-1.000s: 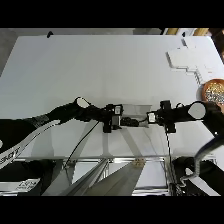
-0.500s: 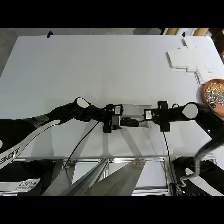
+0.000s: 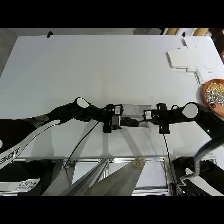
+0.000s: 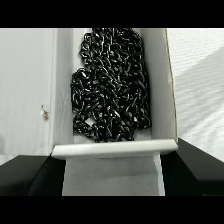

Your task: Fold the box and place the chain.

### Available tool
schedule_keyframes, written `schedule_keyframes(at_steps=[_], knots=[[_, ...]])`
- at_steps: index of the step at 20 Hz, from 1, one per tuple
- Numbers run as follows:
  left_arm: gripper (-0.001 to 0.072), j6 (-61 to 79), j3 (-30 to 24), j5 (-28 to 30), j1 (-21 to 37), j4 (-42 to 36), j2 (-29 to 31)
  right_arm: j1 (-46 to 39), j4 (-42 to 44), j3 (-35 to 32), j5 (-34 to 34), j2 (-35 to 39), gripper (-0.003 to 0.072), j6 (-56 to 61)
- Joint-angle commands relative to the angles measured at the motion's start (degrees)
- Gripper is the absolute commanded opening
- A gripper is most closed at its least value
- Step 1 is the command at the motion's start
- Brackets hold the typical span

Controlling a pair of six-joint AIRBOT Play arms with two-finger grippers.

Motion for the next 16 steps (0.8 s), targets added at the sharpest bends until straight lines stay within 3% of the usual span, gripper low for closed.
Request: schedule_keyframes(at_steps=[1,3,5,11,16], knots=[[0.0274,0.02,0.04,0.02,0.04,0.00,0.04,0.04,-3.21,-0.02,1.40,1.36,0.0012,7.48],[0.0274,0.02,0.04,0.02,0.04,0.02,0.04,0.04,-8.37,0.13,1.66,4.02,0.0012,16.41],[0.0274,0.00,0.04,0.04,0.04,0.02,0.04,0.07,-8.09,0.57,2.62,7.67,0.0012,22.18],[0.0274,0.00,0.04,0.00,0.04,0.00,0.04,0.33,22.67,4.55,5.57,12.63,0.0013,21.53],[0.0274,0.00,0.04,0.00,0.04,0.00,0.04,8.20,26.62,4.55,3.96,10.82,0.0013,20.35]])
